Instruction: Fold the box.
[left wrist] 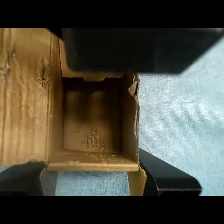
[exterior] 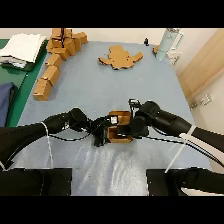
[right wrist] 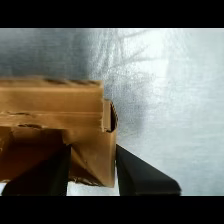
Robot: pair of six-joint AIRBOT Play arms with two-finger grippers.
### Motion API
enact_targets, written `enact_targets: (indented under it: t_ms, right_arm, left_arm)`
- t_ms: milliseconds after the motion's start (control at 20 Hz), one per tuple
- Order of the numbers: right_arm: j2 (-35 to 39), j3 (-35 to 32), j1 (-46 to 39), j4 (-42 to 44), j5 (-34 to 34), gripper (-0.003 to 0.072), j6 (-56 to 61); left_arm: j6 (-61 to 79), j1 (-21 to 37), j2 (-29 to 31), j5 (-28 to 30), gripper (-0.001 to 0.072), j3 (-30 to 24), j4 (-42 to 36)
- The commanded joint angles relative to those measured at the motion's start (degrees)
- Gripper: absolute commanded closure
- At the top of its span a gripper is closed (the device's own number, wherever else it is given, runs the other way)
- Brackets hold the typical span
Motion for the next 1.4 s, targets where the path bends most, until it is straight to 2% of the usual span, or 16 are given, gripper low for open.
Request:
enact_targets:
  t_ms: [0,150,300,350,500,550,600,650,700,1000,1100,1150,1200,1250,1300,1350]
  right_arm:
    - [-3.21,1.29,1.6,-2.56,-2.23,0.0287,8.04]
    - [-4.79,1.4,1.62,-2.69,-2.6,0.0393,8.63]
    - [-5.05,1.42,1.62,-3.39,-2.58,0.0623,8.61]
    - [-5.05,1.42,1.62,-3.72,-2.6,0.0672,8.59]
    - [-5.05,1.42,1.62,-3.78,-2.56,0.0682,8.39]
    - [-5.03,1.42,1.62,-3.78,-2.32,0.0681,7.96]
    - [-5.03,1.49,1.62,-3.76,-2.12,0.058,7.89]
    - [-5.01,1.53,1.62,-3.76,-2.12,0.0325,7.89]
    - [-4.98,1.53,1.62,-3.82,-2.1,0.0255,7.89]
    - [-5.77,1.51,1.55,-4.39,-1.88,0.0264,8.04]
    - [-6.49,1.51,1.6,-4.39,-1.79,0.0307,8.61]
    - [-6.75,1.51,1.6,-4.39,-1.66,0.039,8.61]
    - [-6.84,1.51,1.6,-4.39,-1.62,0.0429,8.61]
    - [-6.82,1.51,1.6,-4.46,-1.57,0.0599,8.55]
    - [-6.82,1.51,1.6,-4.66,-1.53,0.0682,8.52]
    - [-6.84,1.51,1.6,-4.63,-1.44,0.0683,8.26]
  left_arm:
    - [0.02,0.02,-0.04,0.02,0.0306,-0.02,0.0]
    - [0.02,0.02,-0.04,0.02,0.0306,-0.02,0.0]
    - [0.02,0.02,-0.04,0.02,0.0306,-0.02,0.0]
    - [0.02,0.02,-0.02,0.02,0.0306,-0.02,0.0]
    - [0.02,0.02,-0.02,0.0,0.0306,-0.02,0.0]
    - [0.02,0.02,-0.04,0.0,0.0306,-0.02,0.0]
    - [0.02,0.02,-0.04,0.02,0.0306,-0.02,0.0]
    - [0.02,0.02,-0.04,0.02,0.0306,-0.02,0.0]
    - [0.02,0.02,-0.04,0.02,0.0306,-0.02,0.0]
    - [0.02,0.02,-0.02,0.02,0.0306,-0.02,0.0]
    - [0.02,0.02,-0.04,0.0,0.0306,-0.02,0.0]
    - [0.02,0.02,-0.04,0.0,0.0306,-0.02,0.0]
    - [0.02,0.02,-0.04,0.0,0.0306,-0.02,0.0]
    - [0.02,0.02,-0.04,0.02,0.0306,-0.02,0.0]
    - [0.02,0.02,-0.04,0.0,0.0305,-0.02,0.0]
    - [0.02,0.02,-0.04,0.0,0.0306,-0.02,0.0]
